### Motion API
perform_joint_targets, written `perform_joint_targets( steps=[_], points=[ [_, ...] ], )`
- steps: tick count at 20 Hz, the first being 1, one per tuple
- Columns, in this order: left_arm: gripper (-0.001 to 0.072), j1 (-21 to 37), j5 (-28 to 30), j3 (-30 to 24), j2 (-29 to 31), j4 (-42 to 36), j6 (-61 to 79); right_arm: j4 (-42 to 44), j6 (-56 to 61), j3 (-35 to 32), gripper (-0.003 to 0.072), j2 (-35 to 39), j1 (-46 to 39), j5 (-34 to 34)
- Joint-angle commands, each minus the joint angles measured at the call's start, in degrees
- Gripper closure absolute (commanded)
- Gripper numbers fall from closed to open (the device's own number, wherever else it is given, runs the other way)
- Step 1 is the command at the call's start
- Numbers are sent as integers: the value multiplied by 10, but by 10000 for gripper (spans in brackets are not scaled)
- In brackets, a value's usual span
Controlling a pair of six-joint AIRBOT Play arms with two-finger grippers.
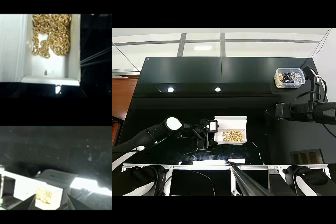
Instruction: Fold the box and place the chain.
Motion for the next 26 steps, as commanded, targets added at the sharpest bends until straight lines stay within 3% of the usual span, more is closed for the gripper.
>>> perform_joint_targets(
  steps=[1, 5, 10, 12, 14, 15, 20, 26],
  points=[
    [437, -2, 5, 0, 0, 2, 0, -29, -45, 0, -34, 0, 6, 14],
    [436, -2, 5, 0, 0, 2, 0, -68, -69, 0, -34, -27, 59, -50],
    [436, -2, 5, 0, 0, 2, 0, -11, -120, 1, -34, -149, 91, -174],
    [436, -2, 5, 0, 0, 2, 0, 78, -234, 5, -34, -204, 91, -160],
    [436, -2, 5, 0, 0, 2, 0, 161, -436, 5, -34, -241, 91, -87],
    [435, -2, 5, 0, 0, 2, 0, 167, -466, 5, -34, -252, 91, -65],
    [436, -2, 5, 0, 0, 2, 0, 157, -596, 5, -34, -252, 93, 69],
    [436, -2, 5, 0, 0, 2, 0, 107, -600, 4, -34, -251, 129, 47]
  ],
)
